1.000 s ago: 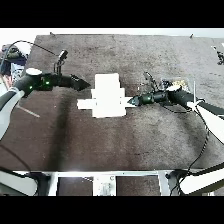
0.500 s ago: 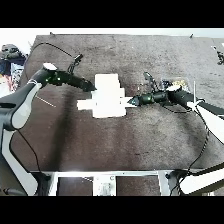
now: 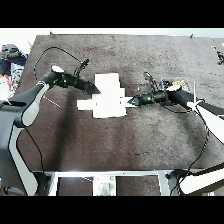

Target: Fold the box and place the chain.

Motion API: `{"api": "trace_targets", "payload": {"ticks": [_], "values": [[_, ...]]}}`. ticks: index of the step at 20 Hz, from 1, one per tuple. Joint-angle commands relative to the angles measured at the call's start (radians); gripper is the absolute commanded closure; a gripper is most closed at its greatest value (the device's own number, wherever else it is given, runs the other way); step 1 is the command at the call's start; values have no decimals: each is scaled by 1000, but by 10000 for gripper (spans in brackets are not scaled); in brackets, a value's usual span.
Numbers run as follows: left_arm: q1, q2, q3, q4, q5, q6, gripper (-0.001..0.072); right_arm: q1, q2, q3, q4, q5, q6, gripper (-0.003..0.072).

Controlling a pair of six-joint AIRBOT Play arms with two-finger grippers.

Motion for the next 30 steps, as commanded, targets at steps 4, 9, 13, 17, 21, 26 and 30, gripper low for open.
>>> {"api": "trace_targets", "payload": {"ticks": [4,9,13,17,21,26,30], "values": [[-1,-6,3,-4,-37,42,617,1,1,1,0,0,-1,677],[-1,-6,3,2,-60,132,698,-8,7,1,8,3,-1,427],[-1,-1,3,-4,-60,357,699,-90,105,3,11,-18,-2,425],[-1,1,3,-5,-10,603,699,-198,200,2,11,-22,-4,425],[-2,-2,2,-5,63,721,699,-206,212,2,0,-4,-5,426],[-6,-5,-38,-1,113,778,699,-148,212,2,-7,-5,-72,425],[-6,-5,-72,-1,121,829,698,-114,212,2,-11,-6,-147,424]]}}
